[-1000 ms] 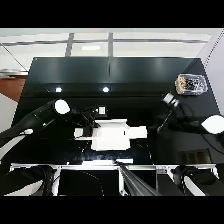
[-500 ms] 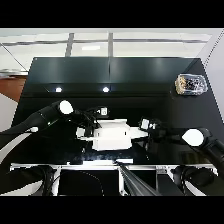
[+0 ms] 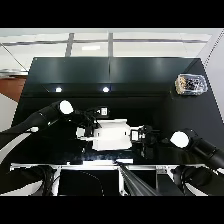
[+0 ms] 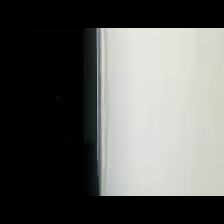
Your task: Fold the box and place the chain.
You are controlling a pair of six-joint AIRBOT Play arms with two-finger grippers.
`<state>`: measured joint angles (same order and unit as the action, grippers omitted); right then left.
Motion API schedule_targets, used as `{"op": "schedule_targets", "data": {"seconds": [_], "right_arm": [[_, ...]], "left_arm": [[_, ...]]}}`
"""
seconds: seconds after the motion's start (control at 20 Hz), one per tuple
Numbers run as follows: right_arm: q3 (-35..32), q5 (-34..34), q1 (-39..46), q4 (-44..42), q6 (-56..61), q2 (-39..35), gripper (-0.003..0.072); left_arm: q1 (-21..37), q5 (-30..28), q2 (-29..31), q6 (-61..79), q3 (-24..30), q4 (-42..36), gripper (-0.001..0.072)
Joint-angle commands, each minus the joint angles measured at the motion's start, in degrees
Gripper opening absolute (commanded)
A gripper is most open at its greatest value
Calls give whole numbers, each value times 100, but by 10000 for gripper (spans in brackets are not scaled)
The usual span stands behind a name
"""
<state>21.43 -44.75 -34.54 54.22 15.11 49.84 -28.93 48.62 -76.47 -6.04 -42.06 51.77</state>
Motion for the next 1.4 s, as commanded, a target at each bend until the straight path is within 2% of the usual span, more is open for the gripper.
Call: {"op": "schedule_targets", "data": {"seconds": [0.0, 0.2, 0.4, 0.8, 0.9, 1.0, 1.15, 1.25, 1.35], "right_arm": [[-2, 562, -302, -133, -149, 179, 720], [-2, 778, -721, -168, -149, 330, 720], [9, 1320, -914, -238, -116, 516, 720], [455, 1196, -903, -101, 273, 463, 720], [557, 1200, -901, 188, 409, 334, 720], [623, 1134, -756, 514, 686, 262, 720], [643, 1032, -339, 533, 691, 262, 720], [656, 1029, -118, 221, 656, 262, 720], [656, 1027, -11, -575, 181, 299, 720]], "left_arm": [[-2, 0, -2, 0, 2, 4, 32], [-2, -7, -2, 2, 2, 7, 32], [-2, -9, -2, 2, 2, 7, 32], [-2, 2, -2, 2, 2, 7, 32], [-2, 2, -2, 2, 2, 7, 32], [-2, -2, -2, -4, 2, 7, 32], [-2, 0, 0, -44, 0, 7, 32], [-2, 0, 0, -44, 0, 7, 32], [-2, 0, 4, -44, 0, 7, 32]]}}
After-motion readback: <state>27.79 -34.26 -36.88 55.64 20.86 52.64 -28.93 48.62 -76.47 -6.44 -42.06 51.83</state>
